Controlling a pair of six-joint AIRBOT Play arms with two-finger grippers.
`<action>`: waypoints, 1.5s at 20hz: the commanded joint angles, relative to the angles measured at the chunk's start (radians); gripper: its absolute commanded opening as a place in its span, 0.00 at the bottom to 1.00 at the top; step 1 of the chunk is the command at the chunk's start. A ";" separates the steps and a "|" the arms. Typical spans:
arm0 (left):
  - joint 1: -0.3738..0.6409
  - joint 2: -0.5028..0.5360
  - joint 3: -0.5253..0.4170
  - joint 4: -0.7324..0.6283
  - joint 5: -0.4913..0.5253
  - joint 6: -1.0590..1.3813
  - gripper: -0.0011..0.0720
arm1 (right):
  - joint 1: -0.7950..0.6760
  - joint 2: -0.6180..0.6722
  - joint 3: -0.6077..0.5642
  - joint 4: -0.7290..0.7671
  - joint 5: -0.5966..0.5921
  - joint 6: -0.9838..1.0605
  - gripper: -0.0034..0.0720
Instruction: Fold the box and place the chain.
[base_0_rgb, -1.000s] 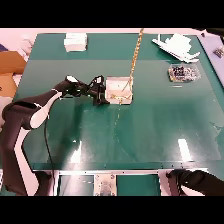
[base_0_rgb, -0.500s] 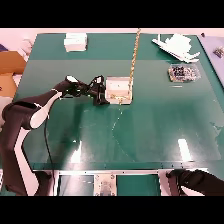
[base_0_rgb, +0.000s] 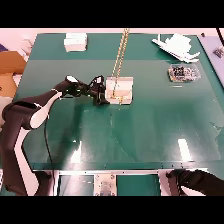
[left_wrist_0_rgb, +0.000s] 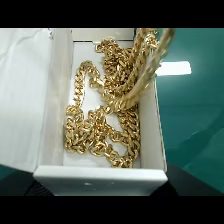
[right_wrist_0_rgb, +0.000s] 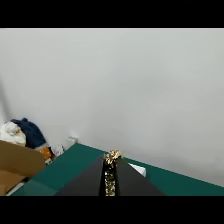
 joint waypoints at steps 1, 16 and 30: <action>0.001 0.000 0.000 0.000 0.000 0.000 0.51 | -0.009 -0.014 -0.015 -0.004 0.039 0.003 0.06; 0.001 0.000 0.000 0.000 0.000 0.000 0.51 | -0.032 -0.028 -0.495 0.035 0.075 0.165 0.06; 0.001 0.000 0.000 0.000 0.000 0.000 0.51 | -0.037 -0.216 -0.675 0.042 0.001 0.231 0.55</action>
